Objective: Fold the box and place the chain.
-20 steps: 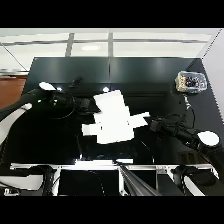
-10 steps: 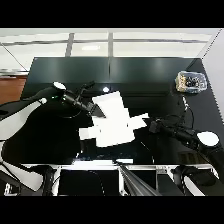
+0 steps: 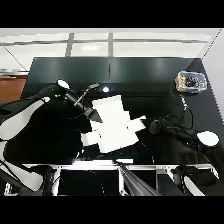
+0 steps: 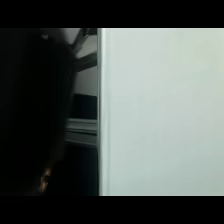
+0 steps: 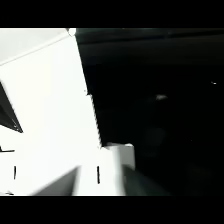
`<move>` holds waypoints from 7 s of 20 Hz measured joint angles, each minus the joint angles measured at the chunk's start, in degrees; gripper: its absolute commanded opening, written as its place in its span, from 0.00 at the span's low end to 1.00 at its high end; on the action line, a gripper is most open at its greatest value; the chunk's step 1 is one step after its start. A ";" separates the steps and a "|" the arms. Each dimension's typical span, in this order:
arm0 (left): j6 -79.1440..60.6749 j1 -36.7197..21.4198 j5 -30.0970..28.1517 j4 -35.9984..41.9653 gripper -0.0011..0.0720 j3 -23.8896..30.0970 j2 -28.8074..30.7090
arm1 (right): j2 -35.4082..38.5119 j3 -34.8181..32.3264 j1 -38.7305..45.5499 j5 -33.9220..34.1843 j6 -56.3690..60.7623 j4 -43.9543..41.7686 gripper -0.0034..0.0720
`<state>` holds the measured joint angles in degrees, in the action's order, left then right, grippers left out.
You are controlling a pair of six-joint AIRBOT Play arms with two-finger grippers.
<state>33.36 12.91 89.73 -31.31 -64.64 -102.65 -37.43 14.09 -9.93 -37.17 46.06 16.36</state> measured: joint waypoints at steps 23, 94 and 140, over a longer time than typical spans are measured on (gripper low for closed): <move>-27.87 14.32 -33.68 -15.28 0.05 8.74 18.05 | -12.15 17.66 -14.71 -10.23 -15.19 45.42 0.93; -28.39 15.56 -34.97 -17.25 0.05 8.79 15.58 | -29.55 17.22 -13.66 -4.04 -51.25 19.15 0.93; 19.32 16.61 -19.63 -19.54 0.06 17.64 34.16 | -33.70 17.16 -13.73 -1.16 -54.93 19.67 0.66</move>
<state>52.69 29.52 70.11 -50.85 -47.00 -68.49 -71.13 31.24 -23.66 -38.33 -8.86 36.03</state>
